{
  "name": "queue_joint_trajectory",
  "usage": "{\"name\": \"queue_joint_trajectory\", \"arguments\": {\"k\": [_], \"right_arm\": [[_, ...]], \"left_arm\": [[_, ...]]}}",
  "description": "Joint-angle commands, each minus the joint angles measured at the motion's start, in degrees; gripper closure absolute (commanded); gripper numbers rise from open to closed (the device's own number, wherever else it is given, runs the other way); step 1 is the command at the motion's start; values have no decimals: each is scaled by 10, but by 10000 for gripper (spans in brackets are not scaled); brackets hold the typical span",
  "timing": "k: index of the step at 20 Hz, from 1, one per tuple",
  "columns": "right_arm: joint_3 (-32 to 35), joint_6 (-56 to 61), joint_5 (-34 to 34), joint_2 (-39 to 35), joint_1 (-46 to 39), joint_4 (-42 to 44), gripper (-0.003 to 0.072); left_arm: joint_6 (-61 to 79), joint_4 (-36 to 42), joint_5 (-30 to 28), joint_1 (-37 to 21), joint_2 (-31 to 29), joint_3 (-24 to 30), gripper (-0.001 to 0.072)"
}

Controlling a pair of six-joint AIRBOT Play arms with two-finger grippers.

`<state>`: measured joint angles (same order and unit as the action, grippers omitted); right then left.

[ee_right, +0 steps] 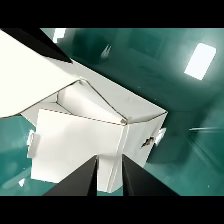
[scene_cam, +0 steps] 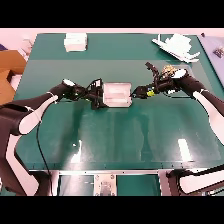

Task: Fold the box and place the chain.

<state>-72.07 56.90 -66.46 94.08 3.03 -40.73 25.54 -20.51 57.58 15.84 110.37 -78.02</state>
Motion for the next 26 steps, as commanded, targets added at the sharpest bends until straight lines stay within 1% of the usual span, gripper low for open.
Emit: {"name": "queue_joint_trajectory", "arguments": {"k": [1, 2, 5, 6, 7, 11, 15, 16, 17, 22, 24, 26], "right_arm": [[-2, 1, -5, 0, 1, -4, 494], [-2, 1, -5, 0, 1, -8, 494], [-2, 1, 0, 0, 1, -30, 453], [-2, 1, 7, 0, 1, -31, 393], [-2, 1, 17, 0, 1, -33, 365], [-2, 1, 21, 0, 3, -27, 364], [-2, 2, 26, 3, 22, -28, 364], [-2, 6, 26, 4, 26, -28, 363], [-2, 15, 28, 5, 29, -28, 344], [-5, 46, 36, 6, 43, -33, 345], [-9, 69, 48, 6, 59, -62, 346], [-23, 111, 56, 6, 79, -109, 346]], "left_arm": [[0, 0, -1, 0, 0, 0, 180], [0, 0, -1, 0, 0, 0, 181], [0, 0, -1, 0, 0, 0, 181], [0, 0, -1, 0, 0, 0, 181], [0, 0, -1, 0, 0, 0, 181], [0, 0, -1, 0, 0, 0, 180], [0, 0, 0, 0, 0, 0, 181], [0, 0, 0, 0, 0, 0, 181], [0, 0, 0, 0, 0, 0, 181], [0, 0, 1, 0, 0, 0, 181], [0, 0, 1, 0, 0, 0, 181], [0, 0, 1, 0, 0, 0, 181]]}}
